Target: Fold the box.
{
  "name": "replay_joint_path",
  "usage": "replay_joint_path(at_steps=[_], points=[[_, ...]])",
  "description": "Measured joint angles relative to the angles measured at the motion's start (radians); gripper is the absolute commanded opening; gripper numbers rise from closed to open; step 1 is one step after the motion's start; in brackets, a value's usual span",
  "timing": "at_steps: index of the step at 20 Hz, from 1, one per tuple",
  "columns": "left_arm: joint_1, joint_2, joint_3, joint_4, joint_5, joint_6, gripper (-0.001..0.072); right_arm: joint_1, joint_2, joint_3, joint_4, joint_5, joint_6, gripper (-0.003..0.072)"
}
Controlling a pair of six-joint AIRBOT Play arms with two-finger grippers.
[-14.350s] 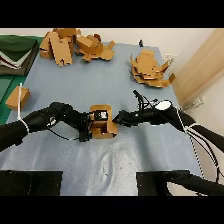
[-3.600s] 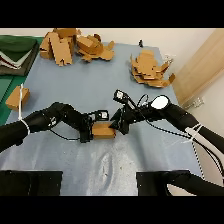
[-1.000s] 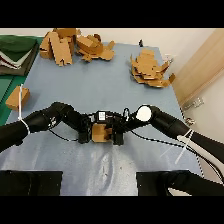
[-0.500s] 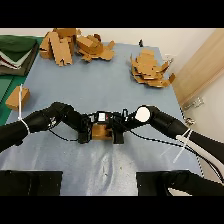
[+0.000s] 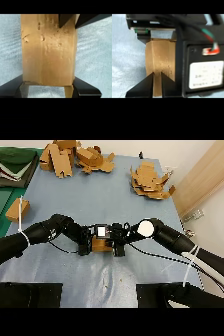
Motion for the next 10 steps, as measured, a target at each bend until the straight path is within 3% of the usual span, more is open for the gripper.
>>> replay_joint_path(at_steps=[2, 4, 10], points=[[0.0, 0.0, 0.0, 0.0, 0.0, 0.001, 0.0174, 0.0, 0.009, 0.0, 0.001, -0.003, 0.004, 0.0142], [0.0, 0.0, 0.0, -0.001, 0.0, 0.002, 0.0174, 0.002, 0.012, 0.0, 0.001, -0.003, 0.006, 0.009], [0.0, 0.0, 0.0, -0.002, 0.0, 0.002, 0.0174, 0.003, 0.014, 0.0, -0.014, -0.042, 0.006, 0.009]])
